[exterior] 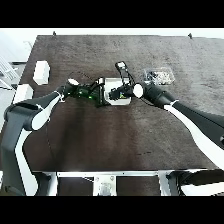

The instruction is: Fold the box and place the chain.

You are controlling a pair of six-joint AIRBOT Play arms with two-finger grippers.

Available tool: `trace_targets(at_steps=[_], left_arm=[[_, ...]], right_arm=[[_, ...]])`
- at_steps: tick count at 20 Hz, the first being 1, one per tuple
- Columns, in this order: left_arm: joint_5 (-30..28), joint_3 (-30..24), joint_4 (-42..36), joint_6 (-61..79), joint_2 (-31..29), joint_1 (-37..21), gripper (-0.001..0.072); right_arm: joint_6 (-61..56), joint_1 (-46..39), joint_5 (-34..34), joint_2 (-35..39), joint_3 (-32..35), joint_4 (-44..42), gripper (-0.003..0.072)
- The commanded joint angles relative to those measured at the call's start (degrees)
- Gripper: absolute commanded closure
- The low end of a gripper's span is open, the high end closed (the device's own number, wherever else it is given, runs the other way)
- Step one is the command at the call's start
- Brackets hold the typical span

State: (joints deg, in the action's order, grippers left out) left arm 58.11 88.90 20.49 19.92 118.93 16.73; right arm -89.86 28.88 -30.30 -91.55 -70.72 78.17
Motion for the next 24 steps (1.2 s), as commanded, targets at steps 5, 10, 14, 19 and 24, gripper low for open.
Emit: trace_targets(at_steps=[5,10,14,19,24], left_arm=[[0.0,0.0,0.02,0.02,0.0,-0.04,0.0374],[-0.02,-0.02,0.02,0.02,0.0,-0.04,0.0374],[-0.02,-0.02,0.02,0.02,0.0,-0.04,0.0374],[-0.02,-0.02,0.02,0.02,0.0,-0.04,0.0374],[-0.02,-0.02,0.02,0.02,0.0,-0.04,0.0374]], right_arm=[[-1.44,-8.37,0.44,8.92,1.14,2.86,0.0346],[-6.27,-23.3,-0.61,9.84,4.07,2.16,0.0129],[0.79,-29.81,2.43,0.85,3.91,-11.13,0.0128],[14.64,-29.94,2.84,-9.03,-1.95,-26.23,0.0129],[25.29,-29.16,-0.17,-14.29,-7.48,-38.64,0.0131]])
